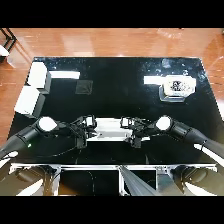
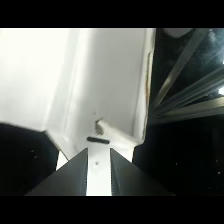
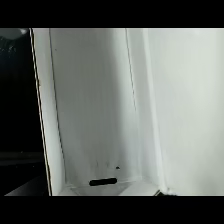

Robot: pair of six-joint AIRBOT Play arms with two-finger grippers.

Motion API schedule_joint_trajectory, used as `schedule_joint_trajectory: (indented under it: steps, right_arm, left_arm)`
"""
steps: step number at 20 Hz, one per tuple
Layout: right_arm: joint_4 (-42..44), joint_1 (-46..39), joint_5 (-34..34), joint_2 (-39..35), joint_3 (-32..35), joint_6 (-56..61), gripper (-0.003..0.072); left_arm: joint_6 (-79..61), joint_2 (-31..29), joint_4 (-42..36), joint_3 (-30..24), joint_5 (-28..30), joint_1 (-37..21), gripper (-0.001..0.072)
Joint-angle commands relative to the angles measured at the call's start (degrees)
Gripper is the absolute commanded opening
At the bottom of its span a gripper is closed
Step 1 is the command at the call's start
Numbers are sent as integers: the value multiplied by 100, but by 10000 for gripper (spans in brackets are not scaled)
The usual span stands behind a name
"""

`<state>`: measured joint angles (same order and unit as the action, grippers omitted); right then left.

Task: Fold the box and place the chain.

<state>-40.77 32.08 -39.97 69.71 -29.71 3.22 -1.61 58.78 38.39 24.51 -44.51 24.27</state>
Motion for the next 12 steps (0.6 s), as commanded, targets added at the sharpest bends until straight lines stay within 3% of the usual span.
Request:
schedule_joint_trajectory:
  steps: [1, 7, 8, 9, 10, 12]
  right_arm:
    - [0, 0, 7, 2, -2, 0, 402]
    - [2, 0, 9, 2, -2, 0, 403]
    - [2, 0, 9, 2, -2, 0, 403]
    - [2, 0, 11, 2, -2, 0, 403]
    - [2, 0, 11, 2, -2, 0, 403]
    - [2, 0, 13, 2, -2, 0, 403]
  left_arm:
    - [101, -136, 170, 4, -59, -208, 264]
    - [105, -125, 487, 4, -72, -208, 265]
    - [103, -125, 605, 4, -74, -208, 307]
    - [105, -125, 651, 4, -68, -208, 427]
    - [103, -125, 660, 4, -63, -208, 467]
    - [101, -122, 647, 4, -57, -205, 467]
